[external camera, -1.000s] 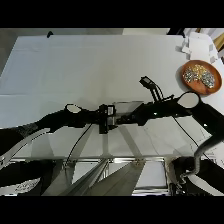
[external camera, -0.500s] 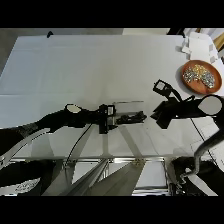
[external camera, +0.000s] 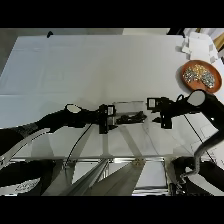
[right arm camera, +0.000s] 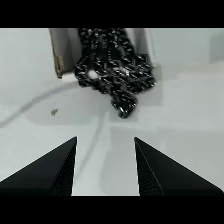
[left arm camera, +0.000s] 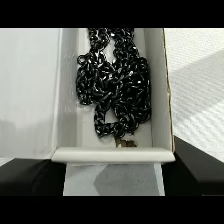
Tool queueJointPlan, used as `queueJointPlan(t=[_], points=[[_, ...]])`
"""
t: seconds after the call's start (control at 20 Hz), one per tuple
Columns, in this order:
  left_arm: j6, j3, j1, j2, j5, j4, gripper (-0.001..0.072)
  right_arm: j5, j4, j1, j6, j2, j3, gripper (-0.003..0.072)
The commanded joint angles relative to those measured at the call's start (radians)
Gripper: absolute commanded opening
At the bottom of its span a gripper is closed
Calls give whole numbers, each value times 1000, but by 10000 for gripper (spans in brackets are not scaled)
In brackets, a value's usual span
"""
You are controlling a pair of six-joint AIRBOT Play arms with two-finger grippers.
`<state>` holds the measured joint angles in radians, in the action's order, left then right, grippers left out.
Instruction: Fold the box and place the chain.
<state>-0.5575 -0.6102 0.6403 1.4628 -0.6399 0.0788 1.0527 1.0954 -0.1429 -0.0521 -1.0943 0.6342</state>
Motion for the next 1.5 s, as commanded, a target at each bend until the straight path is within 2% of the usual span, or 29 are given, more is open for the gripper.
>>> queueJointPlan(t=[0.0, 0.3, 0.9, 1.2, 1.25, 1.35, 1.45], points=[[0, -1, -1, 0, 0, 0, 135, -31, -27, -21, -186, -81, -10, 394], [0, -1, -1, 0, 0, 0, 135, -131, -185, -46, -299, -103, -49, 394], [0, -1, -1, 0, 0, 0, 135, -189, -188, -46, -297, -103, -58, 388], [0, -1, -1, 0, 0, 0, 135, -209, -238, -46, -298, -103, -87, 386], [0, -1, -1, 0, 0, 0, 135, -209, -245, -46, -298, -103, -87, 381], [0, -1, -1, 0, 0, 0, 135, -209, -266, -46, -298, -103, -87, 275], [0, -1, -1, 0, 0, 0, 135, -209, -265, -46, -299, -103, -87, 255]])
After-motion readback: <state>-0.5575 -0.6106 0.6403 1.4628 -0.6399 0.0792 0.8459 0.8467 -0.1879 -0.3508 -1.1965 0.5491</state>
